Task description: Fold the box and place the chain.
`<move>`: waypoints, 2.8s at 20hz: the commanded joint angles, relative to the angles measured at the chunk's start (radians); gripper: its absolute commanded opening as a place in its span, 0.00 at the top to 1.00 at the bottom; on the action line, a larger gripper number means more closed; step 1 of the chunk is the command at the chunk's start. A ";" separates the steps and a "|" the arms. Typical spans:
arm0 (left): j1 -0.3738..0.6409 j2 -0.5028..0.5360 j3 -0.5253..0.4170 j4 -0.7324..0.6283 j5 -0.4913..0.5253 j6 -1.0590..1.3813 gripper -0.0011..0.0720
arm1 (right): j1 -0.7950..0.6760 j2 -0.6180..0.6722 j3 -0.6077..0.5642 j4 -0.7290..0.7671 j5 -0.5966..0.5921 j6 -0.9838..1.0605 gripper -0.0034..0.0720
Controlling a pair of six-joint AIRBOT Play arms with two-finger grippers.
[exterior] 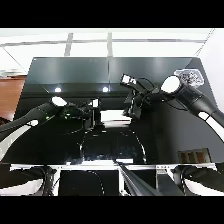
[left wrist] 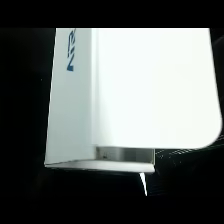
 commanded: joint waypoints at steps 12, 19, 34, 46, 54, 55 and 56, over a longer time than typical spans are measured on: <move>-0.001 -0.001 0.001 0.000 0.000 0.000 0.42 | 0.002 -0.011 -0.053 0.048 -0.031 -0.087 0.53; -0.001 -0.001 0.001 0.001 0.000 0.000 0.42 | 0.002 -0.011 -0.055 0.048 -0.035 -0.071 0.56; -0.001 -0.001 0.001 0.001 0.000 0.000 0.42 | 0.021 -0.027 -0.055 0.041 -0.035 -0.071 0.56; -0.001 -0.001 0.001 0.001 0.000 0.000 0.41 | 0.024 -0.027 -0.056 0.034 0.008 -0.072 0.85; -0.001 -0.001 0.001 0.001 0.000 0.000 0.42 | 0.027 -0.027 -0.056 0.014 0.007 -0.057 0.76; -0.001 -0.001 0.001 0.001 0.000 0.000 0.42 | 0.027 -0.027 -0.056 0.012 0.007 -0.035 0.76; -0.001 -0.001 0.001 0.001 0.000 0.000 0.42 | 0.027 -0.027 -0.056 0.010 0.010 -0.024 0.76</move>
